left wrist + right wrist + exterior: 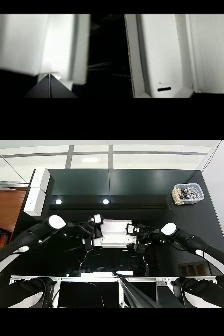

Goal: Fold the box and place the chain.

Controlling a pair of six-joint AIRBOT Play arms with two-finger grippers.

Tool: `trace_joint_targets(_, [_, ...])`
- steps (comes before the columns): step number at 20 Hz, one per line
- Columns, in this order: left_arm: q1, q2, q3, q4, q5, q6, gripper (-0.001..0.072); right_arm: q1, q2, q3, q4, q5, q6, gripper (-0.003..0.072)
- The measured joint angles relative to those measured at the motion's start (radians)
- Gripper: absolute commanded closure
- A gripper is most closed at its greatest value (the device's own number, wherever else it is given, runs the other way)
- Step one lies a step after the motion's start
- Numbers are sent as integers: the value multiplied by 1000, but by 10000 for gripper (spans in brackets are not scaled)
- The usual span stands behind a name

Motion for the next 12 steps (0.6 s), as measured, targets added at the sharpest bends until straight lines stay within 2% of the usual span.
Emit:
trace_joint_targets(3, [127, 90, 8, 189, -40, -267, 679, 0, 0, 0, 0, 0, 0, 495])
trace_joint_targets(6, [283, 124, 9, 297, -114, -608, 679, 0, 0, 0, 0, 0, 0, 495])
trace_joint_targets(9, [409, 78, -6, 320, -251, -961, 680, 0, 0, 0, -1, -1, 0, 494])
trace_joint_targets(12, [454, -14, -30, 241, -335, -1068, 681, 0, 0, 0, -1, -1, 0, 495])
